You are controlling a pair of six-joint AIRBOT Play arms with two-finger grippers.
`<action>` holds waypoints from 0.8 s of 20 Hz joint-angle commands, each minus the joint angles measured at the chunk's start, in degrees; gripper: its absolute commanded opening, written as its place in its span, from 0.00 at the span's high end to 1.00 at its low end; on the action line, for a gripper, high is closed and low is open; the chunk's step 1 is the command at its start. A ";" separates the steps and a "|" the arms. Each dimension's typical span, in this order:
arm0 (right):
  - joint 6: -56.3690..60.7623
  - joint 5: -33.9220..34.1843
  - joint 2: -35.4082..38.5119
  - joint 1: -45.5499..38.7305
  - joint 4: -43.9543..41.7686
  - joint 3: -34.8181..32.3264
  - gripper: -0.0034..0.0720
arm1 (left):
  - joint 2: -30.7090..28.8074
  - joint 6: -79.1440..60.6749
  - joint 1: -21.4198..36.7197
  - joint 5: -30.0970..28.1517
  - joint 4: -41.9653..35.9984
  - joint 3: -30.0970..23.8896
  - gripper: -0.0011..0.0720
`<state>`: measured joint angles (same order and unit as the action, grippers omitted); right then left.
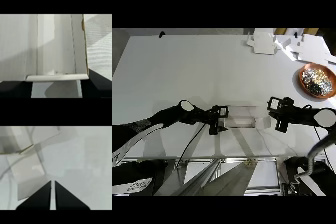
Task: Fold the box and place the chain.
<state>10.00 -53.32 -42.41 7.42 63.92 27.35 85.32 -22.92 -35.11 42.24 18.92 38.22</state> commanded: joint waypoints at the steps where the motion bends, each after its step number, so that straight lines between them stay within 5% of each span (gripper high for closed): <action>1: -11.82 -1.29 -3.43 -0.33 -6.36 -0.61 0.81 | -0.04 0.00 0.00 -0.02 -0.02 -0.02 0.84; 5: -28.00 -5.16 -8.37 -0.35 -15.63 -0.61 0.91 | -0.04 0.02 0.00 -0.02 -0.02 -0.02 0.84; 12: -27.96 -3.63 -17.16 -0.35 -11.74 -0.61 0.89 | -0.04 0.00 0.00 -0.02 0.00 -0.02 0.84; 16: -28.09 -2.75 -19.52 -0.35 -16.70 -0.61 0.89 | -0.04 0.00 0.00 -0.02 0.00 -0.02 0.84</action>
<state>-17.52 -56.75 -59.96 7.09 50.65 26.76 85.32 -22.92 -35.11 42.22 18.90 38.22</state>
